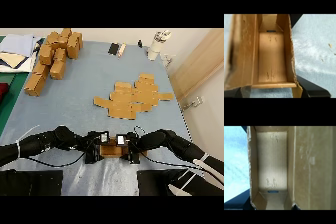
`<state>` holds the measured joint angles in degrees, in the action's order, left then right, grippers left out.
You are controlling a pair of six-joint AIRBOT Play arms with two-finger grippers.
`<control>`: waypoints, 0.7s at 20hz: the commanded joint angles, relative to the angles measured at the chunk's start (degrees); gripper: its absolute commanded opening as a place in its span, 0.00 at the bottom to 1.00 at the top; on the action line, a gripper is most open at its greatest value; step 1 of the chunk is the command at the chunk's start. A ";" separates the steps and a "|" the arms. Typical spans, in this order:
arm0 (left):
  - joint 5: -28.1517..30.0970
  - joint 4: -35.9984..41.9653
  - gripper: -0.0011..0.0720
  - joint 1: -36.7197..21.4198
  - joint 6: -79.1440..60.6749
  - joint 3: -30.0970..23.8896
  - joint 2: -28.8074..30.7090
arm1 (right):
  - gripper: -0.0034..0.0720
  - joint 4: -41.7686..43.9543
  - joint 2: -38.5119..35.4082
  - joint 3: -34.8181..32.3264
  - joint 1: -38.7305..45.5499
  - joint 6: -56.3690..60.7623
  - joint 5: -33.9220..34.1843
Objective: Fold the box.
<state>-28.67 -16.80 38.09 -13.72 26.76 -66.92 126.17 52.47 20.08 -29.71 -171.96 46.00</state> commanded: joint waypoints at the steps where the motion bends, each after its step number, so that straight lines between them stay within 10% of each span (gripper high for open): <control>1: 0.11 -0.02 0.98 0.17 0.24 0.17 -0.24 | 0.71 0.00 -0.04 -0.02 -0.02 0.00 -0.02; 4: 0.00 0.00 0.68 0.15 0.26 0.17 -0.24 | 0.71 0.02 -0.04 -0.02 -0.02 0.00 -0.02; 14: 0.04 0.07 0.66 0.15 0.24 0.17 -0.24 | 0.71 0.02 -0.04 -0.02 -0.02 0.00 -0.02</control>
<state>-28.64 -16.75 38.26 -13.47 26.89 -67.11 126.17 52.47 20.08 -29.71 -171.94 45.98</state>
